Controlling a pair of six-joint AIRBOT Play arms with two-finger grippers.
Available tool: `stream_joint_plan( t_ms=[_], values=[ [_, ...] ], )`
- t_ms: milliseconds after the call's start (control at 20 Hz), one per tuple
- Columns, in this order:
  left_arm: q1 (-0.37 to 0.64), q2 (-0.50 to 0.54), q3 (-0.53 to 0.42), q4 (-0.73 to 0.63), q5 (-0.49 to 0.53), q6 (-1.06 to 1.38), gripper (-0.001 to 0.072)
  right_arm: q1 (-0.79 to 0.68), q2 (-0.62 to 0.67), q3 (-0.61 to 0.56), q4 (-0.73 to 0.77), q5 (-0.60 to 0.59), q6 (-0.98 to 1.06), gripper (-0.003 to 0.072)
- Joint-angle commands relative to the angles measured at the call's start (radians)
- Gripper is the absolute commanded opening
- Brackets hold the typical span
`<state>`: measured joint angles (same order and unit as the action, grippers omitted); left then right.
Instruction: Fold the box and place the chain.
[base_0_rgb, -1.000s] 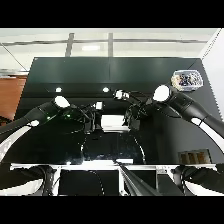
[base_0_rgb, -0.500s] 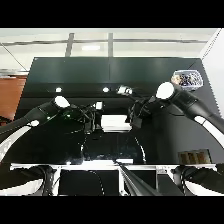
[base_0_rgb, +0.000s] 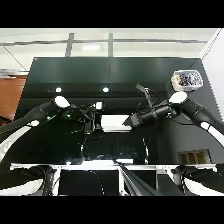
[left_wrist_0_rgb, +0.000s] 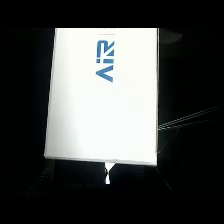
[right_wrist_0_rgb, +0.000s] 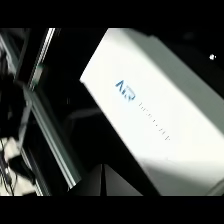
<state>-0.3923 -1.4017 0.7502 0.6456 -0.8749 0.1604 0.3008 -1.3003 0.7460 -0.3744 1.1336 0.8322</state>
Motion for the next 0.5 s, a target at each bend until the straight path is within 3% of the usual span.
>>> stream_joint_plan(
  t_ms=[0, 200, 450],
  values=[
    [0.000, 0.000, 0.001, 0.000, 0.000, 0.000, 0.0330, 0.045, -0.032, -0.047, 0.101, -0.163, 0.041, 0.0018],
    [0.000, 0.000, 0.001, 0.000, 0.000, 0.000, 0.0330, 0.065, -0.053, -0.048, 0.003, -0.248, 0.100, 0.0018],
    [0.000, 0.000, 0.001, 0.000, 0.000, 0.001, 0.0336, 0.063, -0.049, -0.041, -0.057, -0.247, 0.114, 0.0019]
  ],
)
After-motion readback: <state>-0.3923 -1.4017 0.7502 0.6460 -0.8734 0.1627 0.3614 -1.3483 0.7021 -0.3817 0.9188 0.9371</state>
